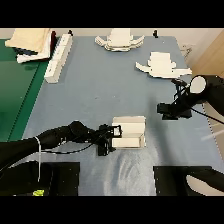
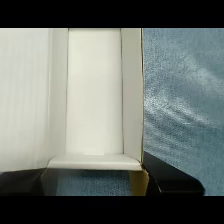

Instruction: Fold the box.

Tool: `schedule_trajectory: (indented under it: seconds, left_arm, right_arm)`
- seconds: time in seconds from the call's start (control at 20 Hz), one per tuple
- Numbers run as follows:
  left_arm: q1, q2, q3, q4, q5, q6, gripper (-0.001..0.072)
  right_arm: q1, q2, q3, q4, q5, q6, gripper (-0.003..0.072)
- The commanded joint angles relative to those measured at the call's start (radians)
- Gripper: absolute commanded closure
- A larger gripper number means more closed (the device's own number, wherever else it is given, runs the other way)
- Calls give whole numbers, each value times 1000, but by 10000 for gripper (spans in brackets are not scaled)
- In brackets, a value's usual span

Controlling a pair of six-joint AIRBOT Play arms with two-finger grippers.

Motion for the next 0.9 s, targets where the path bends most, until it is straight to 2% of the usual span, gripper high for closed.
schedule_trajectory:
  seconds: [0.0, 0.15, 0.25, 0.55, 0.75, 0.85]
  left_arm:
    - [0, -1, 1, 0, 0, 0, 250]
    - [0, 0, 1, 0, 0, 0, 250]
    - [0, -1, 0, 0, 0, 0, 250]
    - [0, -1, 0, 0, 0, 0, 250]
    - [0, -1, 0, 0, 0, 0, 250]
    - [0, 0, 1, 0, 0, 0, 250]
  right_arm:
    - [-196, -185, 1, 499, -43, -389, 686]
    - [-215, -351, 1, 887, 41, -600, 684]
    - [-193, -408, 1, 985, 103, -650, 684]
    - [-53, -382, -10, 872, 149, -743, 684]
    - [68, -256, -92, 861, 137, -863, 685]
    - [115, -171, -151, 837, 69, -934, 684]
